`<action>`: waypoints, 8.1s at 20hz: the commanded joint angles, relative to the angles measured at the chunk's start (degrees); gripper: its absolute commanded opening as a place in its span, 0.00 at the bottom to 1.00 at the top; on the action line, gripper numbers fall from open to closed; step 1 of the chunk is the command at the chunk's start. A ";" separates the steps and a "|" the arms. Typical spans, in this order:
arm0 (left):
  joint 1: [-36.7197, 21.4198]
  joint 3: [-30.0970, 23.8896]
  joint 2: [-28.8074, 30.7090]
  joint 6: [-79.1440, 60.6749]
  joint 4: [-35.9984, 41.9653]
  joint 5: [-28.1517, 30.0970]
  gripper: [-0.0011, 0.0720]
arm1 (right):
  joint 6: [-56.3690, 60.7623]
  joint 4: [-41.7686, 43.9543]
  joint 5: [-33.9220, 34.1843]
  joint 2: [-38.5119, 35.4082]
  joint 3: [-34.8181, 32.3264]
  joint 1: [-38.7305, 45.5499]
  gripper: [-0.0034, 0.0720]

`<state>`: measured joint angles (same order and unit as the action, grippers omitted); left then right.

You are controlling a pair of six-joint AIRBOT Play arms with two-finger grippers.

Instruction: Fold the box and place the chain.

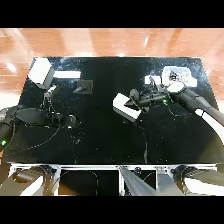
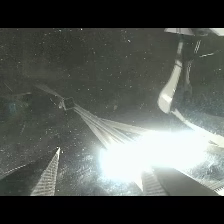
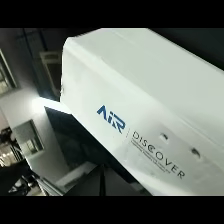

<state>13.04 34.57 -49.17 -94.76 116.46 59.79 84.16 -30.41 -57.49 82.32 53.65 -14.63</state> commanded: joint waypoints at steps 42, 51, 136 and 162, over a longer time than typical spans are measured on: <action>-0.07 0.02 -0.02 0.00 1.31 -0.07 0.83 | 1.18 -13.18 -8.57 4.52 15.93 2.38 0.09; -0.07 0.02 -0.02 -0.04 1.27 -0.11 0.83 | 4.72 -13.16 2.40 15.17 18.47 -1.31 0.09; 25.79 28.89 -38.27 -62.20 8.44 -4.85 0.87 | 5.38 -37.38 -20.70 -18.18 1.62 14.25 0.08; -18.14 31.08 -29.49 -38.03 -8.81 18.43 0.04 | 3.61 -37.35 -19.74 -18.18 1.64 14.27 0.09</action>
<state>4.45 65.63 -78.89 -136.27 108.73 73.56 88.25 -67.79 -77.36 64.18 55.29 -0.38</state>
